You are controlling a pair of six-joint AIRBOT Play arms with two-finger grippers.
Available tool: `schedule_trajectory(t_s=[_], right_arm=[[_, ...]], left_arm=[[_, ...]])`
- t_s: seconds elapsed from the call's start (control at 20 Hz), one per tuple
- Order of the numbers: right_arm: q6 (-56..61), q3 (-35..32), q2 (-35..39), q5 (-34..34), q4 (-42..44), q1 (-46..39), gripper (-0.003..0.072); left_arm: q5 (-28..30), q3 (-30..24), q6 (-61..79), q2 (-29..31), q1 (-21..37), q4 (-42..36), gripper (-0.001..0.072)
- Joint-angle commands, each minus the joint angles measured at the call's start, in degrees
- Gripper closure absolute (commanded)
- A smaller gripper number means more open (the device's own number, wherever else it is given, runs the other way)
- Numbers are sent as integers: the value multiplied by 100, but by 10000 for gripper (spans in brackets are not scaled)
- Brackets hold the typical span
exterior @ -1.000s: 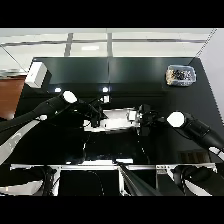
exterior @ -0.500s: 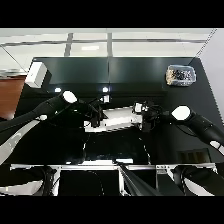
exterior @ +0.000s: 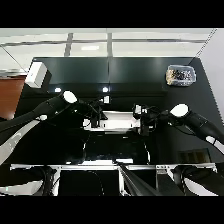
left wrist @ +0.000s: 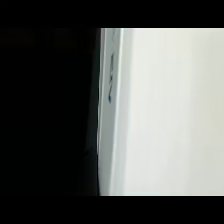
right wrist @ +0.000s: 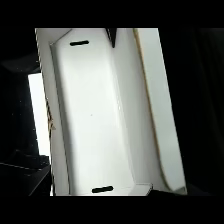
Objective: Fold the box and place the chain.
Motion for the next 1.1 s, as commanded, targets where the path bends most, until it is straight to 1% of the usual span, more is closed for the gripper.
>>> schedule_trajectory(t_s=[0.0, 0.15, 0.3, 0.6, 0.9, 1.05], right_arm=[[-48, -15, -138, 136, -249, -2, -23], [-278, -15, -306, -50, -345, -2, -22], [-507, -13, -474, -72, -348, -4, -22], [-599, -13, -706, -140, -339, -4, -22], [-645, 7, -778, -160, -308, 17, -22], [-623, 24, -804, -286, -323, 98, -22]], left_arm=[[13, 0, -22, 4, -2, -11, 680], [15, 0, -22, 2, -2, -11, 680], [15, 0, -22, 2, -2, -13, 680], [15, 0, -22, 2, -2, -13, 680], [13, 0, -22, 2, -2, -13, 680], [13, 0, -24, 2, -2, -13, 680]])
